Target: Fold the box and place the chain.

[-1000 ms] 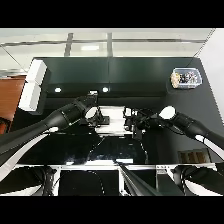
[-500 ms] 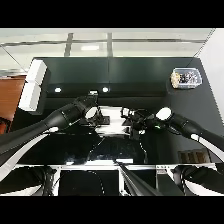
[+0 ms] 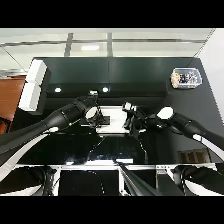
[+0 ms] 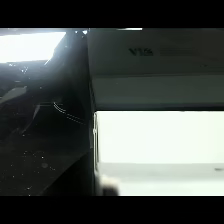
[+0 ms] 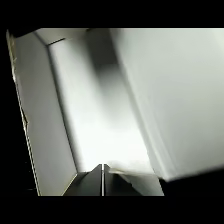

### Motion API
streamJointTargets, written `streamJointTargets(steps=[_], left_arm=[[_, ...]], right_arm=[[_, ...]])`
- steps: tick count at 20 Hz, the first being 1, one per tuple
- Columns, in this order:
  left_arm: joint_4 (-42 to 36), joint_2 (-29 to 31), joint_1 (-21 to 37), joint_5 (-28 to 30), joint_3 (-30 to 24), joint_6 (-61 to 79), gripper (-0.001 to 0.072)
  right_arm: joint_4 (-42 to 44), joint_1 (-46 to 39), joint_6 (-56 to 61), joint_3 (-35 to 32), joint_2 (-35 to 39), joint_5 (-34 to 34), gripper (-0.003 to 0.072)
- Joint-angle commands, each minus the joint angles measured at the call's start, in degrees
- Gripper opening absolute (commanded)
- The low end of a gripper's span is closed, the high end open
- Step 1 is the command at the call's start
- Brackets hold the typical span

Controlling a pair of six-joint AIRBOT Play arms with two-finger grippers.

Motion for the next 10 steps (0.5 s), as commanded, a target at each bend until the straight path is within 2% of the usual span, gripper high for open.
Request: streamJointTargets(steps=[1,3,5,7,10], left_arm=[[0.2,0.0,0.0,-0.2,0.0,0.1,0.0026],[0.2,0.0,0.0,-0.1,0.0,0.1,0.0026],[0.2,0.0,0.0,0.0,0.0,0.1,0.0027],[0.2,0.0,0.0,-0.1,0.0,0.1,0.0026],[0.2,0.0,0.0,-0.1,0.0,0.1,0.0026]], right_arm=[[-9.4,-5.1,22.4,1.7,5.3,8.6,0.0013],[-14.9,-11.8,33.7,4.0,10.7,18.8,0.0013],[-19.3,-20.6,42.0,4.6,15.3,24.7,0.0013],[-23.7,-29.9,51.0,4.2,16.3,25.0,0.0013],[-21.9,-39.6,64.8,-1.7,15.0,18.4,0.0013]])
